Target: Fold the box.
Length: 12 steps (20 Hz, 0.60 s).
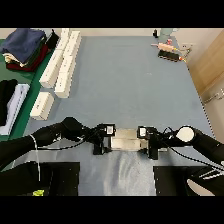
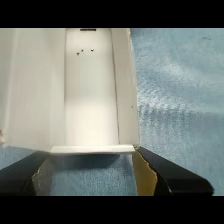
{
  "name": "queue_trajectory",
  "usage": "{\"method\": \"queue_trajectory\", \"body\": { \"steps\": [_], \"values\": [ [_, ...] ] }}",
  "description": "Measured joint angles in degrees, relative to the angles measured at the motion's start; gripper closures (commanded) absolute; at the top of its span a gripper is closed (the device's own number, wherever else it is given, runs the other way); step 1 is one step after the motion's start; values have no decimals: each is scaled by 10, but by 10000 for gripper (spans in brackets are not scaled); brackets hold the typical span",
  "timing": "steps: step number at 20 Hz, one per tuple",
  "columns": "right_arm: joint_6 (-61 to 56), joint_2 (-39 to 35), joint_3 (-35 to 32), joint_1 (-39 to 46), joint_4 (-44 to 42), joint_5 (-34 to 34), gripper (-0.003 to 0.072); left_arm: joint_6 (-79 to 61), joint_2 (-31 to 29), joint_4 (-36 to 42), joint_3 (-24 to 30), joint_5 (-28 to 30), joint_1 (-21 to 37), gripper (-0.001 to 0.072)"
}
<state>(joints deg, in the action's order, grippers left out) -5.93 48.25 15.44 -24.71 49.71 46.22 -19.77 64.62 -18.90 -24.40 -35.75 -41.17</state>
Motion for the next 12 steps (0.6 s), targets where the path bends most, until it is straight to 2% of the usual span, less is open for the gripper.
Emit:
{"method": "queue_trajectory", "body": {
  "steps": [8, 10, 12],
  "values": [
    [0, 0, 0, 0, 0, 0, 216, 27, 0, 1, 0, 38, -32, 28],
    [0, 0, 0, 0, 0, 0, 216, 29, 0, 0, 0, 42, -33, 178],
    [0, 0, 0, 0, 0, 0, 216, 29, 0, 0, 0, 43, -34, 192]
  ]
}}
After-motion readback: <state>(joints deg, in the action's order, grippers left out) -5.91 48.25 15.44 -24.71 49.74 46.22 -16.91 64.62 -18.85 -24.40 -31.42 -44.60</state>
